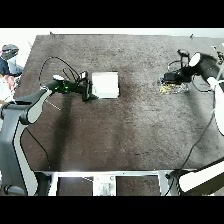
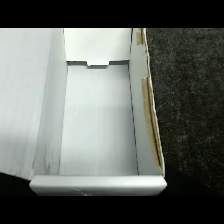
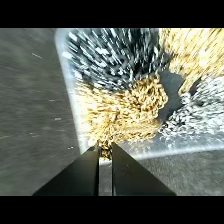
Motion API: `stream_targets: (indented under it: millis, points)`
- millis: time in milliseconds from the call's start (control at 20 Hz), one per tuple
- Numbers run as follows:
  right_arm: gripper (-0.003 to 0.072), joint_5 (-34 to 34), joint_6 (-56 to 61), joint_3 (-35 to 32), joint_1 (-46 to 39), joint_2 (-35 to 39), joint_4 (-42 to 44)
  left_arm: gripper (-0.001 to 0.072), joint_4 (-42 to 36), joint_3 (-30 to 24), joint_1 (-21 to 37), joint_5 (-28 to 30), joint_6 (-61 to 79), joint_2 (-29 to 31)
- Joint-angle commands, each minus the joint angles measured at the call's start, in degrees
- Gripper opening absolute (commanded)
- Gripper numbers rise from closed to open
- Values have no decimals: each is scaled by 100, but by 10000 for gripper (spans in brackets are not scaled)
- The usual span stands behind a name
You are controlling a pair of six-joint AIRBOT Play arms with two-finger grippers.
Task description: Fold the box and place the chain.
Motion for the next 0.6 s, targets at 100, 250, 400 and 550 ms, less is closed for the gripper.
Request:
stream_targets:
  millis: [100, 250, 400, 550]
  points:
    - [13, -87, -597, 9, 94, 1694, 1001, 276, 2, 4, -2, 0, 2, 0]
    - [13, -922, -859, 9, 575, 2638, 1156, 275, 2, 4, -2, 0, 2, 0]
    - [13, -1956, -1276, 9, 1434, 3117, 1178, 276, 2, 4, -2, 0, 2, 0]
    - [13, -2618, -1545, 9, 2295, 3152, 1174, 275, 2, 4, -2, 0, 2, 0]
